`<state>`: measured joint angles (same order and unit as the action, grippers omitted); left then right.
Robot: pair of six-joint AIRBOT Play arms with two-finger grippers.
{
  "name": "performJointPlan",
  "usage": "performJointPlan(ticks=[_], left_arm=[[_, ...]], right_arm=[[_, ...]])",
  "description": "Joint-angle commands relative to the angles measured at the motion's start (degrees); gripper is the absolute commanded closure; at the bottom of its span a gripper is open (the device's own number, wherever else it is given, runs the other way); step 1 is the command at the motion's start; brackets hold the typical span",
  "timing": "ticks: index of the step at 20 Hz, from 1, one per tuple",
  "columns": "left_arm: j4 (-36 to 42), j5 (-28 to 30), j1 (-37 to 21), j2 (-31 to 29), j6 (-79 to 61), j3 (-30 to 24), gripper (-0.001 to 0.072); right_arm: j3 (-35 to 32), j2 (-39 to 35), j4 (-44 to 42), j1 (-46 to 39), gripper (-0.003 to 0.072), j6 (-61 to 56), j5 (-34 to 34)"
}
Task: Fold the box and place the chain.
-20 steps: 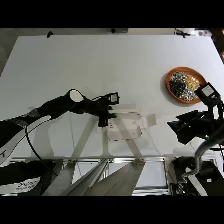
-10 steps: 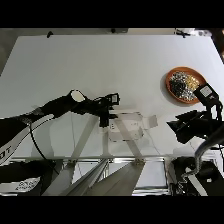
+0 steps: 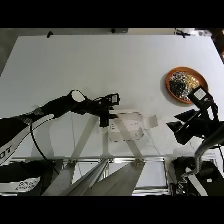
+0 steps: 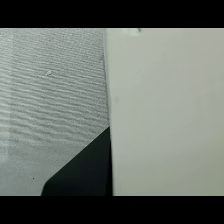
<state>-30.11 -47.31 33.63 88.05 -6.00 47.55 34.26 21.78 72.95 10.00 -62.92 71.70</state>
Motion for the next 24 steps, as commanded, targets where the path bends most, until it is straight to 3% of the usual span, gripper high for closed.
performJointPlan(ticks=[1, 7, 8, 9, 10, 11, 15, 19, 22, 23, 24], left_arm=[[-0.3, -0.1, 0.0, 0.0, 0.0, 0.0, 0.0698], [-0.3, -0.1, 0.0, 0.0, 0.0, 0.0, 0.0698], [-0.3, -0.1, 0.0, 0.0, 0.0, 0.0, 0.0698], [-0.3, 0.0, 0.0, 0.0, 0.0, 0.0, 0.0698], [-0.3, -0.1, 0.0, 0.0, 0.0, 0.0, 0.0698], [-0.3, -0.1, 0.0, 0.0, 0.0, 0.0, 0.0698], [-0.3, -0.1, 0.0, 0.0, 0.0, 0.0, 0.0698], [-0.3, -0.1, 0.0, 0.0, 0.0, 0.0, 0.0698], [-0.4, -0.3, 0.0, 0.0, 0.0, 0.0, 0.0698], [-0.3, -0.3, 0.0, 0.0, 0.0, 0.0, 0.0698], [-0.3, -0.3, 0.0, 0.0, 0.0, 0.0, 0.0698]], right_arm=[[-1.1, 2.4, -2.1, 0.0, 0.0249, 7.5, -1.8], [-1.2, 13.2, -4.8, 0.0, 0.028, 23.6, -1.9], [-1.2, 14.7, -4.9, 0.0, 0.0324, 25.9, -1.4], [-1.2, 16.2, -4.8, 0.0, 0.0507, 27.6, -0.8], [-1.2, 17.6, -4.9, 0.0, 0.0618, 27.6, -0.8], [-1.2, 18.6, -5.0, 0.1, 0.0681, 28.2, -1.0], [-1.2, 19.1, -8.7, 0.5, 0.0679, 35.9, -0.5], [-1.2, 19.1, -7.5, 7.8, 0.0679, 36.2, -0.7], [-4.1, 18.7, -9.3, 10.1, 0.0676, 36.2, -7.1], [-5.9, 18.7, -7.7, 11.3, 0.058, 36.2, -9.1], [-8.2, 18.4, -5.7, 12.6, 0.0302, 36.2, -11.5]])
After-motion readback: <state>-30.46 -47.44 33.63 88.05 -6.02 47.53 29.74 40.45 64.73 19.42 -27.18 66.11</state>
